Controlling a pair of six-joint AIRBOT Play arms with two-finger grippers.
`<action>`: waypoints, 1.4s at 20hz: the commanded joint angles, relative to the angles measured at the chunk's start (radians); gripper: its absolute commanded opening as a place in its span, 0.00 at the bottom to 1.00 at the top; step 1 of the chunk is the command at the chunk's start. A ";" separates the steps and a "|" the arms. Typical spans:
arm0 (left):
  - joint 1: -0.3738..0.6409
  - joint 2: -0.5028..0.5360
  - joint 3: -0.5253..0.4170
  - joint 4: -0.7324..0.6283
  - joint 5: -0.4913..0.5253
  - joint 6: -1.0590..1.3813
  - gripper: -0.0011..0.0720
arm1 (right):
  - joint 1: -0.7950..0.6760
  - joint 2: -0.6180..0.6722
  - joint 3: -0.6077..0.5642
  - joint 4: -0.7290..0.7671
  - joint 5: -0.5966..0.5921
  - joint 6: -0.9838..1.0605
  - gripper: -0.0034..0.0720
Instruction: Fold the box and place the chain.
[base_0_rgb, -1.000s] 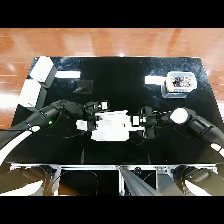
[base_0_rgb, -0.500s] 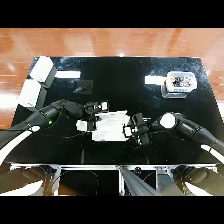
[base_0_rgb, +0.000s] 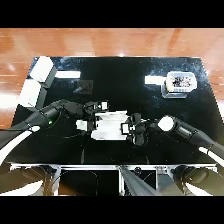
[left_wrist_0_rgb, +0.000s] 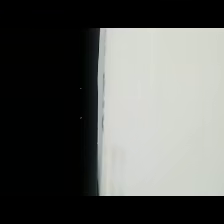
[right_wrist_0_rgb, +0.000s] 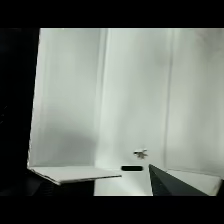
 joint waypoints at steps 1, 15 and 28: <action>0.000 0.000 -0.001 -0.001 0.007 0.000 0.05 | 0.002 0.003 -0.003 0.072 -0.094 0.086 1.00; 0.000 0.000 -0.001 -0.001 0.012 0.000 0.05 | -0.006 0.089 -0.003 0.048 -0.136 0.182 1.00; 0.000 0.000 -0.001 -0.001 0.033 0.000 0.05 | -0.040 0.057 0.001 0.155 -0.108 -0.039 1.00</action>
